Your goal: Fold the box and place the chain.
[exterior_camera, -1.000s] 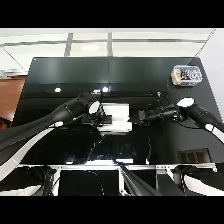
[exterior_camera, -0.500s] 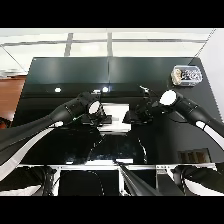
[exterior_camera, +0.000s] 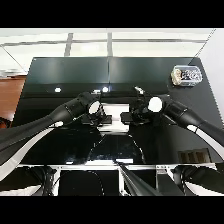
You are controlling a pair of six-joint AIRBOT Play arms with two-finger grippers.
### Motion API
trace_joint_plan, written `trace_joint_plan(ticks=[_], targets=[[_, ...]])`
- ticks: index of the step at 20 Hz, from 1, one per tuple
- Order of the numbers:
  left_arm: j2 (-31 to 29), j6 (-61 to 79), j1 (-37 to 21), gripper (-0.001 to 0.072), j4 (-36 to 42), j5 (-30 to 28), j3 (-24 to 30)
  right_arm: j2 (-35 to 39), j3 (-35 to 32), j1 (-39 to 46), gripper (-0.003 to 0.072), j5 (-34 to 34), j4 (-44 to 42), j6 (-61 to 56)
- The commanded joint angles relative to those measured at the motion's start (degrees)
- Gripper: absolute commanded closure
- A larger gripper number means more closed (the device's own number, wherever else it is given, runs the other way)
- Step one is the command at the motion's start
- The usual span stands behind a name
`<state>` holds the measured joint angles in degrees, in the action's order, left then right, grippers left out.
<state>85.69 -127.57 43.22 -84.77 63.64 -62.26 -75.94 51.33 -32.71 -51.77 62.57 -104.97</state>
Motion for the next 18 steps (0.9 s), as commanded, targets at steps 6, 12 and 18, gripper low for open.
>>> trace_joint_plan(ticks=[6, 12, 18], targets=[[0.02, 0.02, -0.02, 0.0679, -0.02, 0.50, -0.07, -7.78, 9.35, -7.08, 0.0299, -6.82, 18.47, -16.68], [0.02, 0.04, -0.02, 0.0679, 0.00, 0.87, -0.07, -11.47, 13.73, -10.56, 0.0299, -12.76, 22.56, -24.33], [0.02, 0.04, -0.02, 0.0679, -0.02, 1.51, -0.07, -11.47, 13.73, -10.73, 0.0438, -14.27, 20.92, -25.77]])
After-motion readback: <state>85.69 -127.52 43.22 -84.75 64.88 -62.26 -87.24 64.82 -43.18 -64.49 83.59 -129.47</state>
